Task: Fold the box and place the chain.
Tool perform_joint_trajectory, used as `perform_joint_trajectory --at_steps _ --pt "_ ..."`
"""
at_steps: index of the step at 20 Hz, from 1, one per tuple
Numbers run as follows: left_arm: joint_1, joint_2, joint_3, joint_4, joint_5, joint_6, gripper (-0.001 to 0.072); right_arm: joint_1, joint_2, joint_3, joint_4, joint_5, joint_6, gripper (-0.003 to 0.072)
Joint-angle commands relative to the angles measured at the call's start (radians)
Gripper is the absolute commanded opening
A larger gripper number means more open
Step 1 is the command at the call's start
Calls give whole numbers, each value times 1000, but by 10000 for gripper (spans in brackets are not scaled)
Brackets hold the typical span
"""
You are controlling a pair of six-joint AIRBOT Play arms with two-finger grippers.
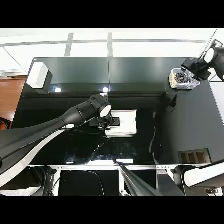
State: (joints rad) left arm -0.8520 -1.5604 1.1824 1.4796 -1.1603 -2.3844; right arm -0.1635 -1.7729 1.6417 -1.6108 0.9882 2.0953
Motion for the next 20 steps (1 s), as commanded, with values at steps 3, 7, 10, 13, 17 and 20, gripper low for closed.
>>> perform_joint_trajectory --at_steps 3,7,10,13,17,20 --pt "1 0 1 0 0 1 25 -11 -169 134 47 115 -28 573" --pt "1 0 1 0 5 1 24 -22 -184 134 47 106 -29 326" --pt "1 0 1 1 5 1 25 -37 -183 134 62 118 -89 157" --pt "1 0 1 0 5 1 25 -58 -158 155 170 156 -235 13" --pt "1 0 1 0 5 1 25 -58 2 155 161 149 -397 12" --pt "1 0 1 0 5 1 25 -46 163 155 163 192 -511 12"
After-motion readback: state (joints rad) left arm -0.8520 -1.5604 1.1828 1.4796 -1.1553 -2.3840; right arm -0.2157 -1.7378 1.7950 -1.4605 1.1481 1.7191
